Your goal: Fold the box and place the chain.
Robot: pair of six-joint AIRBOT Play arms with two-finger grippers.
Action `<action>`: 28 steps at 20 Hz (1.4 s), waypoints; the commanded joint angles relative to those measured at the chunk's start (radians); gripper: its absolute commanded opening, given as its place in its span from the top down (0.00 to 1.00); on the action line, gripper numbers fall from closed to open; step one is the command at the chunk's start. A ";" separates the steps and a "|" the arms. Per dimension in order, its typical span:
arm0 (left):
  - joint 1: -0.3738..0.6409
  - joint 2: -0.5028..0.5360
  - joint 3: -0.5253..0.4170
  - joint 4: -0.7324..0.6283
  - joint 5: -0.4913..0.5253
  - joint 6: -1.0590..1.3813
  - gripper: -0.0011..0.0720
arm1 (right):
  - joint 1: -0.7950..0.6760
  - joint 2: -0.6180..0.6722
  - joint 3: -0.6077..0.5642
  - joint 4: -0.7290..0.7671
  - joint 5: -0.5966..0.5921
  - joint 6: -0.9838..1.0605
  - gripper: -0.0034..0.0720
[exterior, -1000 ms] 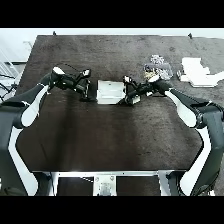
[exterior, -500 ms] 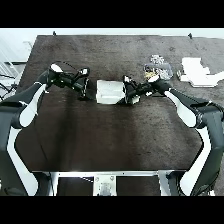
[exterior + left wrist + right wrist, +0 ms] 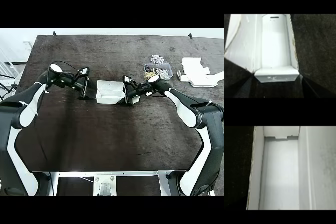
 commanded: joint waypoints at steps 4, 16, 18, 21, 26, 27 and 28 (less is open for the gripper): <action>-0.008 -0.015 -0.009 -0.014 0.014 -0.005 0.00 | 0.000 0.000 0.000 0.000 0.001 0.000 0.26; -0.010 -0.026 -0.009 -0.058 -0.015 -0.047 0.00 | 0.000 0.000 0.000 0.000 0.001 0.000 0.26; -0.025 -0.026 -0.009 -0.043 0.004 -0.059 0.00 | 0.000 0.000 0.000 0.000 0.001 0.000 0.26; -0.053 -0.027 -0.012 0.011 0.036 -0.085 0.00 | 0.000 0.000 0.000 0.000 0.001 0.000 0.26; -0.053 -0.027 -0.048 -0.009 0.058 -0.071 0.00 | 0.000 0.000 0.000 0.000 0.001 0.000 0.26; -0.053 -0.027 -0.061 -0.032 0.068 -0.047 0.00 | 0.000 0.000 0.000 0.000 0.001 0.000 0.26; -0.053 -0.027 -0.073 -0.048 0.072 -0.017 0.01 | 0.000 0.000 0.000 0.000 0.001 0.000 0.26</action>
